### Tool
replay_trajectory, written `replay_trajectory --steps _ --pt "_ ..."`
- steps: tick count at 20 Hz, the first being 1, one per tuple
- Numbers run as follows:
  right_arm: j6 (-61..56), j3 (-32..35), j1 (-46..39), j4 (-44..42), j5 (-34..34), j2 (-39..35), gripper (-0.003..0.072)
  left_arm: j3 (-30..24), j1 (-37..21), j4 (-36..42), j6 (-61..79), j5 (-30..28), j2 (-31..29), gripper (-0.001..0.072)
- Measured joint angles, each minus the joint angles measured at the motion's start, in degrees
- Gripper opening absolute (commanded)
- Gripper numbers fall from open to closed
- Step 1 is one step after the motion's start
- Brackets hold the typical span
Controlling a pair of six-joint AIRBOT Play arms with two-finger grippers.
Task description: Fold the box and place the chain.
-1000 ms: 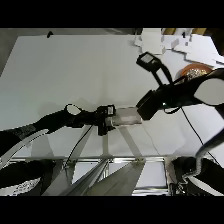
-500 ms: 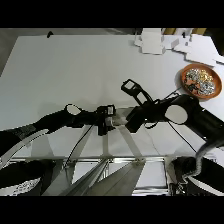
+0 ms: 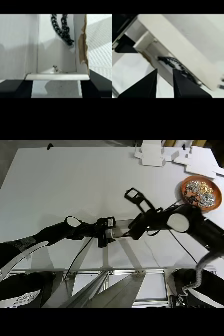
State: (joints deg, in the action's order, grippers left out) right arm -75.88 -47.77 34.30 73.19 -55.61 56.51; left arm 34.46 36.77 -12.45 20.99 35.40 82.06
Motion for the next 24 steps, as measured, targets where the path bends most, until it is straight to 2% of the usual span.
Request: replay_trajectory --steps 1,4,7,9,15,17,24 --pt "-0.7 -0.5 -2.5 1.2 -1.9 -0.6 0.0168 0.0 0.0 0.0 0.0 0.0 0.0 0.0170" --pt "-3.1 -1.2 -11.0 5.7 -6.6 -0.9 0.0173 0.0 0.0 0.0 0.0 0.0 0.0 0.0170" --pt "-4.9 -0.2 -18.0 8.7 -7.6 1.4 0.0292 0.0 0.0 0.0 0.0 0.0 0.0 0.0170" --pt "-5.4 0.7 -20.7 9.7 -7.6 4.0 0.0302 0.0 0.0 0.0 0.0 0.0 0.0 0.0170" --pt "-6.1 1.7 -23.3 10.9 -5.6 12.5 0.0303 0.0 0.0 0.0 0.0 0.0 0.0 0.0170" --pt "-6.2 1.8 -23.4 11.0 -4.6 14.6 0.0351 0.0 0.0 0.0 0.0 0.0 0.0 0.0170" --pt "-6.2 1.8 -23.6 11.3 -0.9 17.9 0.0340 0.0 0.0 0.0 0.0 0.0 0.0 0.0170"
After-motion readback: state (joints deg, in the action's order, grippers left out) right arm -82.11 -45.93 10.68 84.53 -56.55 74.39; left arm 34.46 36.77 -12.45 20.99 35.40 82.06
